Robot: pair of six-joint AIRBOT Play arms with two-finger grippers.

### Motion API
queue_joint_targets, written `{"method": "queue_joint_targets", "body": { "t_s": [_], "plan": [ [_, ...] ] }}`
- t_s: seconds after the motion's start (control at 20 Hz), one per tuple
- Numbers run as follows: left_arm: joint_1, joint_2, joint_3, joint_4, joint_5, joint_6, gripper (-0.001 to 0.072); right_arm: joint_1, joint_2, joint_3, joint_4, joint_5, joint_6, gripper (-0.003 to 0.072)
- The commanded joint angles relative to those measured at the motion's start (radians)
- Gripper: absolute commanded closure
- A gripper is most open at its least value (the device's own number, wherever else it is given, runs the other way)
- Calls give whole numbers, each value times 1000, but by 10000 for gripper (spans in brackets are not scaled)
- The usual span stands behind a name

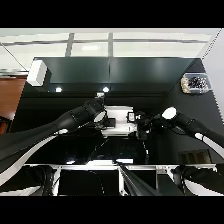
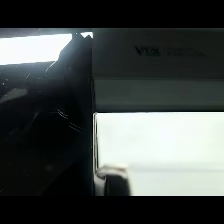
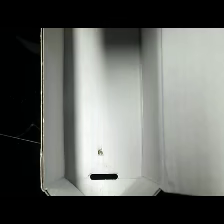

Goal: Fold the box and place the chain.

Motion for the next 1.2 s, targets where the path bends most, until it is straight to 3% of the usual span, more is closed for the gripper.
{"method": "queue_joint_targets", "body": {
  "t_s": [0.0,0.05,0.45,0.65,0.7,0.8,0.85,0.9,0.95,1.0,1.15],
  "plan": [
    [0,0,1,-4,11,-1,686,0,1,0,3,-5,25,232],
    [0,0,1,-5,11,-1,686,0,9,0,2,-11,37,44],
    [0,0,1,-8,8,0,685,-38,133,0,-224,58,137,47],
    [0,0,1,-1,-13,19,685,-41,152,0,-219,84,139,49],
    [0,0,1,3,-17,19,685,-39,152,0,-214,88,139,125],
    [0,0,1,4,-22,19,685,-33,152,0,-204,89,139,156],
    [0,0,1,4,-21,19,685,-33,150,0,-185,87,137,273],
    [0,0,1,4,-20,19,685,-33,148,0,-166,87,137,285],
    [0,0,1,4,-20,20,685,-33,147,0,-148,90,138,416],
    [0,0,1,4,-19,22,685,-33,147,0,-137,91,138,450],
    [0,0,1,4,-12,22,685,-33,143,-1,-88,91,153,451]
  ]
}}
